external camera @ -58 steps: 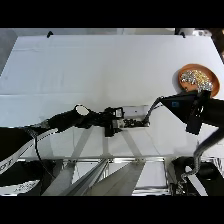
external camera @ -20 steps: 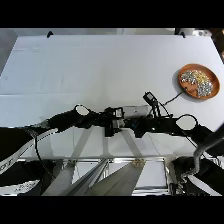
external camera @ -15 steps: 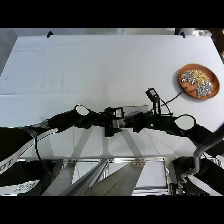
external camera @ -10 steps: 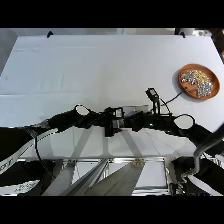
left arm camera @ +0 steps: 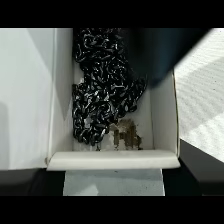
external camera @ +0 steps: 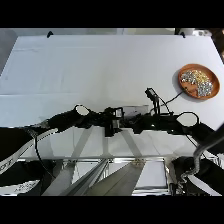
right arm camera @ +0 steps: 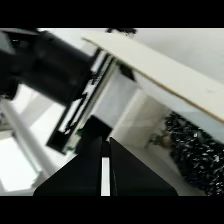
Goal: Fold the box and place the chain.
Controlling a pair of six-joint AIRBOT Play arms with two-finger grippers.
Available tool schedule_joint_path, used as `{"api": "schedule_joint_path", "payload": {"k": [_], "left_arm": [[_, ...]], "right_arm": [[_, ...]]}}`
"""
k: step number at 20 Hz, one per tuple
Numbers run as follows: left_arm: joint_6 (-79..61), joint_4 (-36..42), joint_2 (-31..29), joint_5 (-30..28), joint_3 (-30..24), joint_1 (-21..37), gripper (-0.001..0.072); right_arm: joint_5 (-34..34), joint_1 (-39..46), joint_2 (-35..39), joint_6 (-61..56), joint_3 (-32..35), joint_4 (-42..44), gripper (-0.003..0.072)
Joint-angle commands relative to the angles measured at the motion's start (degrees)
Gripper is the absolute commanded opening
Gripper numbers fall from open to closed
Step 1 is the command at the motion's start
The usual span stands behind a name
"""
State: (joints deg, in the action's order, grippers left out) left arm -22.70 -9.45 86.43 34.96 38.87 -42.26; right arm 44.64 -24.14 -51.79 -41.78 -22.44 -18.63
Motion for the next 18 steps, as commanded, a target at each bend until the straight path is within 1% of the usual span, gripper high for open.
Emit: {"api": "schedule_joint_path", "payload": {"k": [1, 2, 4, 6, 7, 9, 10, 11, 12, 14, 15, 16, 18], "left_arm": [[-0.02, -0.02, -0.04, 0.00, 0.07, 0.02, 0.0136], [-0.02, -0.02, -0.04, 0.00, 0.07, 0.02, 0.0136], [-0.02, -0.02, -0.04, 0.00, 0.07, 0.02, 0.0136], [-0.02, -0.02, -0.04, 0.00, 0.07, 0.02, 0.0136], [0.00, -0.02, -0.04, 0.00, 0.07, 0.02, 0.0136], [-0.02, -0.02, -0.04, -0.02, 0.07, 0.02, 0.0136], [-0.02, -0.02, -0.04, 0.04, 0.07, 0.02, 0.0136], [-0.02, -0.02, -0.04, 0.00, 0.07, 0.02, 0.0136], [-0.02, 0.00, -0.04, 0.02, 0.07, 0.02, 0.0136], [-0.02, -0.02, -0.04, 0.00, 0.07, 0.02, 0.0136], [0.00, -0.02, -0.04, 0.00, 0.07, 0.02, 0.0136], [0.00, -0.02, -0.04, 0.02, 0.07, 0.02, 0.0136], [-0.02, -0.02, -0.04, 0.02, 0.07, 0.02, 0.0136]], "right_arm": [[14.40, 6.88, 4.00, -0.39, -1.18, -1.92, 0.0020], [17.03, 10.05, 6.12, -0.94, -1.36, -3.56, 0.0020], [19.67, 17.68, 10.93, -6.69, -2.36, -11.54, 0.0020], [18.21, 26.40, 16.06, -14.49, -3.63, -22.86, 0.0019], [16.76, 30.45, 17.51, -17.09, -4.31, -26.77, 0.0019], [13.20, 35.91, 16.90, -19.93, -5.99, -28.83, 0.0019], [10.88, 36.96, 15.12, -20.06, -6.84, -28.76, 0.0018], [8.17, 37.53, 12.17, -20.87, -8.02, -31.04, 0.0018], [6.29, 37.79, 8.35, -23.96, -9.62, -35.08, 0.0018], [4.61, 37.79, 0.04, -30.16, -13.29, -43.56, 0.0030], [3.56, 37.79, -3.58, -32.09, -14.97, -45.99, 0.0177], [2.12, 37.79, -6.99, -34.03, -16.70, -47.19, 0.0301], [-1.90, 37.79, -11.82, -38.97, -19.50, -49.24, 0.0301]]}}
